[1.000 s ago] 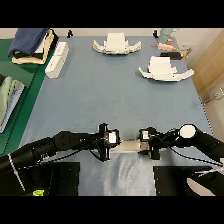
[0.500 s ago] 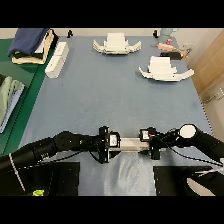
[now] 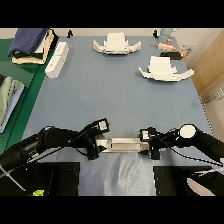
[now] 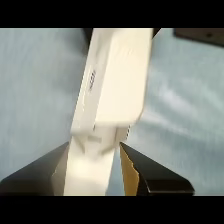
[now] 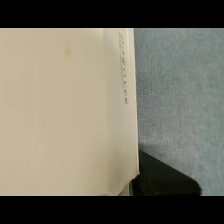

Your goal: Fold the box.

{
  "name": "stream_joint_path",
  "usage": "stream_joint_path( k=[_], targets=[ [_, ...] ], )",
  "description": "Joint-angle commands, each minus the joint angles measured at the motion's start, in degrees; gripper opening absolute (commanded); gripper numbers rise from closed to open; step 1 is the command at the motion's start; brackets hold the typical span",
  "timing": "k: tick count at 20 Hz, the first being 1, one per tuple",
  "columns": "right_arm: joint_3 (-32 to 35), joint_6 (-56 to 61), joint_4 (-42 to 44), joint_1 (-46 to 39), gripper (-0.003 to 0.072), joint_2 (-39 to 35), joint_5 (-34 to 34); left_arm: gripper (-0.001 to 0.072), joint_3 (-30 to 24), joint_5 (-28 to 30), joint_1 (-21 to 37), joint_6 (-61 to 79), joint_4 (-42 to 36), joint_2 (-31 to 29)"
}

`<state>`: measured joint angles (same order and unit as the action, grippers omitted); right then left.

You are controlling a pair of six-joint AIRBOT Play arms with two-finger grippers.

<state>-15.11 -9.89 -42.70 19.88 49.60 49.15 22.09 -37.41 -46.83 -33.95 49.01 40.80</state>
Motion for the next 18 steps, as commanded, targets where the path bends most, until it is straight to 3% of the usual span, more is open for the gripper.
stream_joint_path(
  k=[1,2,3,4,6,10,14,18],
  targets=[
    [-0.04,-0.04,0.04,0.00,0.0513,-0.04,0.02,0.0481,1.86,-21.05,6.29,-30.73,18.69,-6.62],
    [-0.04,-0.04,0.04,0.00,0.0512,-0.02,0.02,0.0384,2.71,-24.20,6.58,-35.52,17.00,-7.89],
    [-0.04,-0.04,0.04,0.00,0.0512,-0.02,0.00,0.0121,3.32,-25.90,6.34,-39.47,12.94,-8.55],
    [-0.04,-0.04,0.04,0.00,0.0512,-0.02,0.02,0.0016,3.30,-26.08,5.90,-40.26,6.32,-8.44],
    [-0.04,-0.04,0.04,0.00,0.0512,-0.04,0.02,0.0016,3.21,-20.72,3.50,-42.18,-8.44,-6.08],
    [-0.04,-0.04,0.04,0.00,0.0513,-0.04,0.02,0.0016,3.48,-0.66,-2.49,-46.90,-24.17,3.63],
    [-0.04,-0.04,0.04,0.00,0.0512,-0.02,0.02,0.0016,5.14,8.55,-3.91,-44.00,-36.70,12.26],
    [-0.04,-0.04,0.04,0.00,0.0512,-0.02,0.02,0.0016,5.57,16.85,-3.85,-42.27,-41.77,13.09]
  ],
)
